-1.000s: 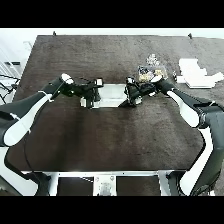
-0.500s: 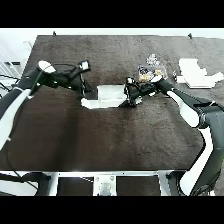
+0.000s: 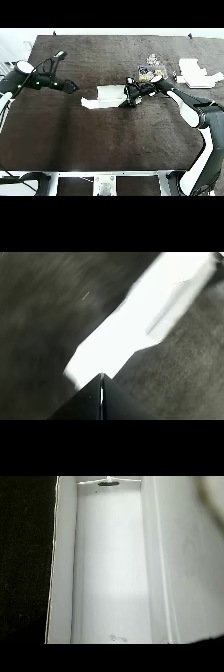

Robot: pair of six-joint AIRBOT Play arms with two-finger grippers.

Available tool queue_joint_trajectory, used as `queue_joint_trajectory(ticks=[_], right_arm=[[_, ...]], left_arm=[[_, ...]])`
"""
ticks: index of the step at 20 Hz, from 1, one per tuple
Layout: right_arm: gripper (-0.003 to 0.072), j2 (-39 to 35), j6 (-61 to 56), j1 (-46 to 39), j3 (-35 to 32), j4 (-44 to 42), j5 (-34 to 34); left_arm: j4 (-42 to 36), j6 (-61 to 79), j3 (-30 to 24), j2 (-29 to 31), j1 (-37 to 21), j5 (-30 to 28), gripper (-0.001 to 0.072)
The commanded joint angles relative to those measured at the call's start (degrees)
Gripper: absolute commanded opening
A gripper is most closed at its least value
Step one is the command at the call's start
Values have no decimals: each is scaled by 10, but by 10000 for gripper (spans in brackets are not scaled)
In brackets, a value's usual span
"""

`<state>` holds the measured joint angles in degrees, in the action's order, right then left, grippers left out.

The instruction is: Fold the box and place the chain.

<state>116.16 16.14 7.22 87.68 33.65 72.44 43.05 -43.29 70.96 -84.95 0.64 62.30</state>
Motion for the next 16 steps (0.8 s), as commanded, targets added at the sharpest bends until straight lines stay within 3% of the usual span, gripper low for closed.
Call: queue_joint_trajectory(ticks=[1,9,16], right_arm=[[583,0,0,0,0,0,0],[584,0,0,0,0,0,0],[584,0,0,0,0,0,0]], left_arm=[[2,-143,-37,-1,-47,3,19],[-27,-160,-124,-4,-64,-45,20],[-120,-111,-126,-96,-30,-45,20]])
